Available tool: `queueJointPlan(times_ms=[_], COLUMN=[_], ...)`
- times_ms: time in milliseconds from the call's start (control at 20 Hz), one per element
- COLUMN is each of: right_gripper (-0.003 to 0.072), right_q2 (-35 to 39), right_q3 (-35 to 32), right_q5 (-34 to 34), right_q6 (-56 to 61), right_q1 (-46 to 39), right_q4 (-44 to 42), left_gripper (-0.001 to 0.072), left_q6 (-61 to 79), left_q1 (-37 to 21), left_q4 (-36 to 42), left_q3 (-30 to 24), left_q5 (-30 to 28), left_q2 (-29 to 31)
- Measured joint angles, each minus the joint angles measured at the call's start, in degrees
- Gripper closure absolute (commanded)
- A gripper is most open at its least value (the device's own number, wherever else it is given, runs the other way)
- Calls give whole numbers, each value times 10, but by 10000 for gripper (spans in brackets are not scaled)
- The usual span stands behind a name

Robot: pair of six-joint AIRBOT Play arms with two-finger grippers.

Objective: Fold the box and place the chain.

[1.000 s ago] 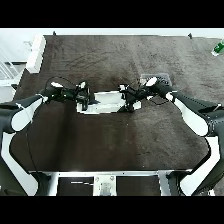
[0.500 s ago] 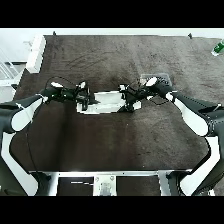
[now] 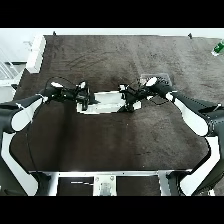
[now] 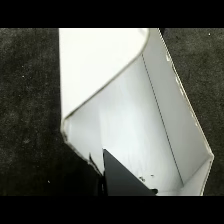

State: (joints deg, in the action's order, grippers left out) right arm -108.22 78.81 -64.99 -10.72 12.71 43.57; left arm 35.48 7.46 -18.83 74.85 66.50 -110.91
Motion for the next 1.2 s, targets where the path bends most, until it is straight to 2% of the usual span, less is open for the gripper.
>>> queueJointPlan(times_ms=[250, 350, 400, 750, 850, 1000, 1050, 1100, 1150, 1200], right_gripper=[191, 191, 191, 191, 191, 191, 191, 192, 192, 191], right_q2=[0, 0, 0, 0, 0, 0, 0, 0, 0, 0], right_q3=[0, 0, 0, 0, 0, 0, 0, 0, 0, 0], right_q5=[0, -1, -2, -1, -1, -1, -1, -1, -1, -1], right_q6=[0, -2, -2, -1, 0, 0, 0, 0, 0, 0], right_q1=[0, 0, 0, 0, 0, 0, 0, -1, -1, -1], right_q4=[0, 1, 2, 1, 0, 0, 0, 0, 0, 0], left_gripper=[686, 456, 411, 411, 411, 411, 433, 593, 673, 689], left_q6=[12, 22, 26, 39, 39, 36, 29, 19, 8, -3], left_q1=[0, 0, 0, -5, -17, -53, -68, -82, -94, -106], left_q4=[0, -6, -15, 3, 9, 10, 9, 10, 11, 11], left_q3=[0, 0, -1, 1, 9, 37, 51, 66, 81, 98], left_q5=[1, -2, -1, 8, 26, 84, 111, 137, 165, 195], left_q2=[0, 0, -2, 5, 7, 7, 7, 7, 7, 7])
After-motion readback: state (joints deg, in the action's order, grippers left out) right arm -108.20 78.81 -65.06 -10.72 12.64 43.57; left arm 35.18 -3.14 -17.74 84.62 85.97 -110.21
